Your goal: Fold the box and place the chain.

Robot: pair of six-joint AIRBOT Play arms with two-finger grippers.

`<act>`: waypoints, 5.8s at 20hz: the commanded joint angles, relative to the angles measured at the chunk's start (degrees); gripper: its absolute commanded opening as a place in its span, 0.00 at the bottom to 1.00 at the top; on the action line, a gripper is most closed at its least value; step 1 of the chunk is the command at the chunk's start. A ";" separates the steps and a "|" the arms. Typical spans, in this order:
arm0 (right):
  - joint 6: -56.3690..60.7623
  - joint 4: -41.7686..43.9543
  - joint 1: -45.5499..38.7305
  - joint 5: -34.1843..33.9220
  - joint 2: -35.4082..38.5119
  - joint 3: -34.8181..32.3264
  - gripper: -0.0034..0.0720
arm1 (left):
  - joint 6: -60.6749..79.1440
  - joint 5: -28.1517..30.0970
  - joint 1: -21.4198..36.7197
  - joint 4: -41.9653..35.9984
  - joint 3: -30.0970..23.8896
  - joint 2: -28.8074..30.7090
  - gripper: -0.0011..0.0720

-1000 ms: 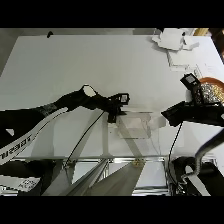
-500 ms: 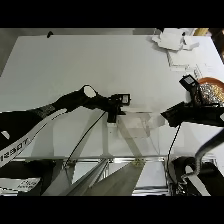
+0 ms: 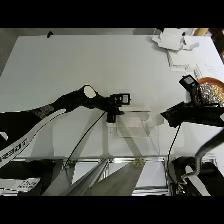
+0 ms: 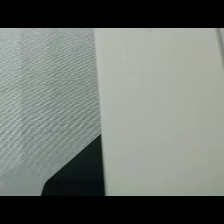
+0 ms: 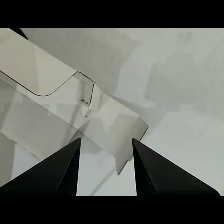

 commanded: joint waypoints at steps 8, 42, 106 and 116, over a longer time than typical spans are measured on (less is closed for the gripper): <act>0.00 0.00 0.04 0.02 0.00 0.00 0.52 | -0.22 0.00 -0.07 0.50 0.04 -0.07 0.02; -19.58 6.47 6.99 8.94 -0.02 -0.20 0.46 | -0.20 -1.22 -0.07 0.39 0.04 -0.04 0.03; -32.98 -15.02 38.07 -36.39 1.51 -25.77 0.91 | -0.20 -1.25 -0.07 0.39 0.04 -0.04 0.03; -33.27 -11.08 28.30 -35.71 1.97 -19.56 0.91 | -0.20 -1.25 -0.07 0.39 0.04 -0.04 0.03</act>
